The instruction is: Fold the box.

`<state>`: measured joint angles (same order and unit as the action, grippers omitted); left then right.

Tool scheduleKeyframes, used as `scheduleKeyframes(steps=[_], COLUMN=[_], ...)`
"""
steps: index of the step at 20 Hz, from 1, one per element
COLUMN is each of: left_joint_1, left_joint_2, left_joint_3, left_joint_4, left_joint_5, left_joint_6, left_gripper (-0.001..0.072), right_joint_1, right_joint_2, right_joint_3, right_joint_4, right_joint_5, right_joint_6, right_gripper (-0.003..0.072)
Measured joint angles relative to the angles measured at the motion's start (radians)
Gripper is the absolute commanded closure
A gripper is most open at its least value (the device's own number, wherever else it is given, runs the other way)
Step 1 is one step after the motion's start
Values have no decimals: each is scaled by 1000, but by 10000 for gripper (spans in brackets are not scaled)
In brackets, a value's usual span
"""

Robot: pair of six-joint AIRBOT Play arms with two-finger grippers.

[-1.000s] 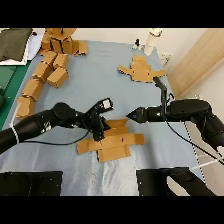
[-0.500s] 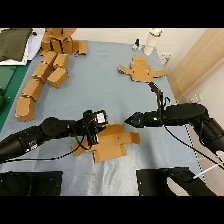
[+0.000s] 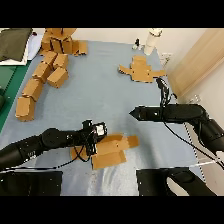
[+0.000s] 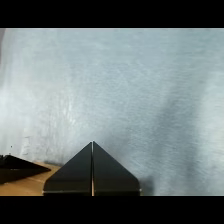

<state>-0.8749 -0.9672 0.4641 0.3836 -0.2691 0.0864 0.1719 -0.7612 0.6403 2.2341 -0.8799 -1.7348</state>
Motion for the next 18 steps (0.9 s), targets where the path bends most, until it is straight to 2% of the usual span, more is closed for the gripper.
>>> scheduleKeyframes(steps=[8,13,18], left_joint_1=[-28,-63,-21], left_joint_2=[-33,-36,-48], left_joint_3=[-11,-2,21], left_joint_4=[-80,-136,-229], left_joint_5=[-16,-37,-150], left_joint_6=[8,130,279], left_gripper=[699,698,698], right_joint_1=[0,0,0], right_joint_2=[0,0,0], right_joint_3=[-8,-19,-21], right_joint_4=[-21,-21,-21], right_joint_5=[16,18,34], right_joint_6=[14,15,15], right_gripper=[681,682,682])
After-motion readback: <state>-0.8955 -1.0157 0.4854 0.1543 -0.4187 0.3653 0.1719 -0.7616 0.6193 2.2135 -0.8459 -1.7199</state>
